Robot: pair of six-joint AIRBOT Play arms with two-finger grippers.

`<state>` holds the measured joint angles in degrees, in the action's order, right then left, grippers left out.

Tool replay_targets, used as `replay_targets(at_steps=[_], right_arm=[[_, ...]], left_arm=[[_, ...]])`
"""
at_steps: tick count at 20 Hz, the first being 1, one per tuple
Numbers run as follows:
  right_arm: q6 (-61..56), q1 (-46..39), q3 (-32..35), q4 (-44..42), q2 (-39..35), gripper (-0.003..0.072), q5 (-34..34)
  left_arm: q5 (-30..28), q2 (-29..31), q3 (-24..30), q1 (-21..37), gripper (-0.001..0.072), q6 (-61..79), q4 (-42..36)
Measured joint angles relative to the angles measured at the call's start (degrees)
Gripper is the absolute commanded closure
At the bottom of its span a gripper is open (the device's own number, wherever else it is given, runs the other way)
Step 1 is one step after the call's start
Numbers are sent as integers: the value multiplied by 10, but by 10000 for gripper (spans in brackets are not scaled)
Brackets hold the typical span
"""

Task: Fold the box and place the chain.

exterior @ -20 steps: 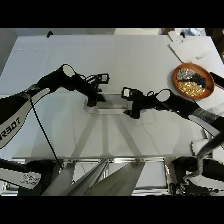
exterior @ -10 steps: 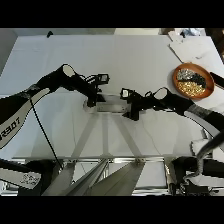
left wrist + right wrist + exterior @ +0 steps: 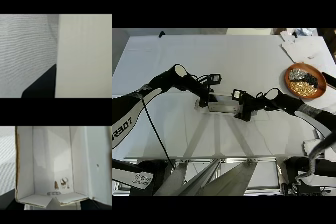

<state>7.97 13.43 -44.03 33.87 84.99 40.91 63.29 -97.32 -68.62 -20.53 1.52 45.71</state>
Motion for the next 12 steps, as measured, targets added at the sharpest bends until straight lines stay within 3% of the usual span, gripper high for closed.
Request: replay_targets(at_steps=[12], right_arm=[[-1,0,-32,8,1,25,4]], left_arm=[[-2,0,0,0,692,-1,0]])
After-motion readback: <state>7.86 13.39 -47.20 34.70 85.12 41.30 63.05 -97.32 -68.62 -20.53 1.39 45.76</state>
